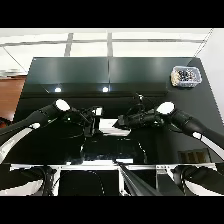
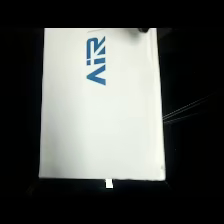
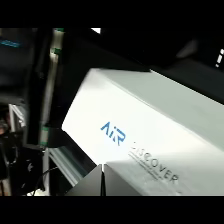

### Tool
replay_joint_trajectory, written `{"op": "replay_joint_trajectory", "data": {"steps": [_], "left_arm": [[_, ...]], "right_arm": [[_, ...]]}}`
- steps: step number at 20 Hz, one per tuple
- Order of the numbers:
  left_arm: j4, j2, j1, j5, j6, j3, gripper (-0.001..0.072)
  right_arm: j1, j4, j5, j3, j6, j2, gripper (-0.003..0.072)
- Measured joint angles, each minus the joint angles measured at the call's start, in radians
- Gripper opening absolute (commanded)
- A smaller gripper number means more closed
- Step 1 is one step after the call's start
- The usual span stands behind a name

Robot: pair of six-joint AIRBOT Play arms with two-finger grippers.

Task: Fold the box and place the chain.

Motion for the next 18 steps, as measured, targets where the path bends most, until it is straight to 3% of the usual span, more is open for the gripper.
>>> {"op": "replay_joint_trajectory", "data": {"steps": [18], "left_arm": [[-0.002,0.000,0.002,-0.003,-0.003,0.000,0.0400]], "right_arm": [[0.007,-0.108,-0.032,0.013,0.026,-0.002,0.0011]]}}
